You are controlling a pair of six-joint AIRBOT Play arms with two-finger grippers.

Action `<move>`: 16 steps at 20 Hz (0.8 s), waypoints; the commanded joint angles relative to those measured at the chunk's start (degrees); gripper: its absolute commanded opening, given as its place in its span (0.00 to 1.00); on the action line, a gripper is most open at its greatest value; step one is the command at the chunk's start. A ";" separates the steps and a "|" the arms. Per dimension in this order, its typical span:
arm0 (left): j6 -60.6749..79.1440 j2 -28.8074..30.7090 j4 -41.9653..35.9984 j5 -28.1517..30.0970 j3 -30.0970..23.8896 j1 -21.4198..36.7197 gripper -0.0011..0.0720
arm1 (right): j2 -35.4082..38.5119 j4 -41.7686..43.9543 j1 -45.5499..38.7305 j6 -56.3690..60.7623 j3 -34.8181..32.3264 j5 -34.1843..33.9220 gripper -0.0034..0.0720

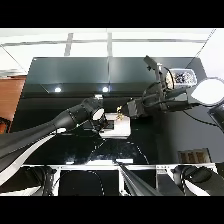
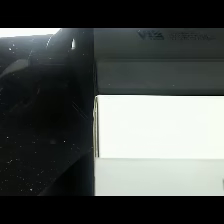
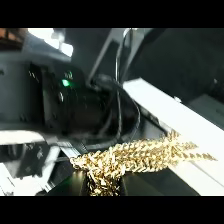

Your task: Fold the box and place the chain.

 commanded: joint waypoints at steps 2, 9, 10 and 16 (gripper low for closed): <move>0.02 0.02 0.02 0.00 -0.02 0.04 0.05 | -0.02 -6.21 1.77 3.37 -2.21 2.05 0.07; 0.02 0.02 0.00 0.00 -0.02 0.04 0.05 | -0.31 -8.41 6.12 5.95 -10.80 -11.61 0.07; 0.02 0.02 0.00 0.00 -0.02 0.04 0.05 | -0.31 -8.44 6.12 6.54 -11.08 -12.44 0.09; 0.02 0.02 0.02 0.00 -0.02 0.04 0.05 | -0.28 -11.19 -2.29 7.28 -11.06 -7.74 0.42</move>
